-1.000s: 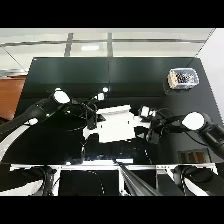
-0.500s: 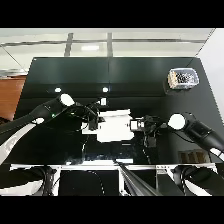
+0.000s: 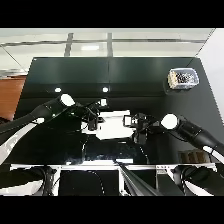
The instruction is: Fold the box and place the chain.
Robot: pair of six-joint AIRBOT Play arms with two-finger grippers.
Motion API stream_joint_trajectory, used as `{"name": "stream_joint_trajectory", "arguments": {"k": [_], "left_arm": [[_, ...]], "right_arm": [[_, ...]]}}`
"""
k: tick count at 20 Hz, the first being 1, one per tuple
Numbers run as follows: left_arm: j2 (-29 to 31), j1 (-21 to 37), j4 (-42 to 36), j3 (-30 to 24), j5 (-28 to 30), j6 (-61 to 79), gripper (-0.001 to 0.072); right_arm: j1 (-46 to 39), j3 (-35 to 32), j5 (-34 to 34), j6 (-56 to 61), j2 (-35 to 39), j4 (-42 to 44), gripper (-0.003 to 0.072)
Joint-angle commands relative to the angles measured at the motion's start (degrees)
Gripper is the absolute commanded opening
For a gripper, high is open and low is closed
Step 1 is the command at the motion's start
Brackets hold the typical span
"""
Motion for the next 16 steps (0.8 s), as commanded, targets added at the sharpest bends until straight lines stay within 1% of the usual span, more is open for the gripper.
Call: {"name": "stream_joint_trajectory", "arguments": {"k": [1, 5, 8, 12, 13, 16], "left_arm": [[0.0, 0.0, -0.1, 0.0, -1.6, 0.0, 0.0032], [0.0, 0.0, -0.1, 0.0, -3.3, 0.0, 0.0032], [0.0, 0.0, -0.1, 0.0, -3.4, 0.0, 0.0032], [0.0, 0.0, -0.1, 0.0, -3.4, 0.0, 0.0032], [0.0, 0.0, -0.1, 0.0, -3.3, 0.0, 0.0032], [0.0, 0.0, -0.1, 0.0, -3.2, 0.0, 0.0032]], "right_arm": [[-0.1, 1.4, -1.7, -0.1, 1.9, -2.4, 0.0689], [-2.7, 2.5, -1.9, -0.5, 2.1, -2.9, 0.0689], [-2.7, 2.7, -1.4, -2.0, 1.7, -1.2, 0.0689], [-2.7, 2.7, -5.2, -3.7, 1.4, -0.3, 0.0689], [-2.7, 2.7, -4.2, -3.7, 1.2, 0.4, 0.0689], [-2.7, 2.6, 3.9, -3.9, -0.2, 1.8, 0.0689]]}}
